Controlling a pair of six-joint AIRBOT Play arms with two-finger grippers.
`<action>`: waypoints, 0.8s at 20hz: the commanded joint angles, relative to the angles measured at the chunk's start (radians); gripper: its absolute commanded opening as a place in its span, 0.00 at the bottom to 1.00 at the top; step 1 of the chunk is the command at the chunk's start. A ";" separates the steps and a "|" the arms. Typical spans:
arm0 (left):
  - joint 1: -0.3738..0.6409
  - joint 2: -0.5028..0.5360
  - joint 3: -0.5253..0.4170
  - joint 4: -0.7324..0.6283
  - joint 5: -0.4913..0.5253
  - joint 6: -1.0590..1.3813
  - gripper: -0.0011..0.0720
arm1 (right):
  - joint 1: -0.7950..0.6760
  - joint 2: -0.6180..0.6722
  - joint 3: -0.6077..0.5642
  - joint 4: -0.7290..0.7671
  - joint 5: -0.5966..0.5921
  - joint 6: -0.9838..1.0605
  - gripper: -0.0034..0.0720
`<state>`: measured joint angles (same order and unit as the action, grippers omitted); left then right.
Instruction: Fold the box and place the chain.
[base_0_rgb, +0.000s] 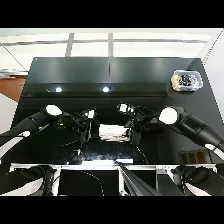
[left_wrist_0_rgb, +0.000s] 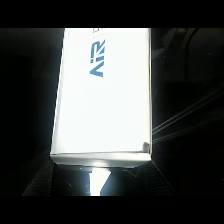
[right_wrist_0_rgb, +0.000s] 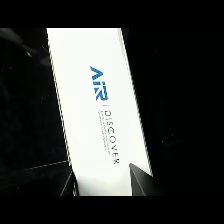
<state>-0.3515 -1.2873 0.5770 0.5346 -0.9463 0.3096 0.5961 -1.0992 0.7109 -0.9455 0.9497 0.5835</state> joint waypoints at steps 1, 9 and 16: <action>0.001 0.000 0.000 0.000 0.001 0.000 0.68 | 0.000 -0.001 -0.001 -0.010 0.013 0.003 0.57; 0.001 0.000 0.000 0.000 0.001 0.000 0.68 | 0.000 -0.001 -0.001 -0.035 0.012 0.009 0.57; 0.001 0.000 0.000 0.000 0.002 0.000 0.68 | 0.000 -0.001 -0.001 -0.035 0.011 0.012 0.57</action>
<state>-0.3515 -1.2877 0.5770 0.5346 -0.9447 0.3096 0.5968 -1.0992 0.7109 -0.9775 0.9619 0.5941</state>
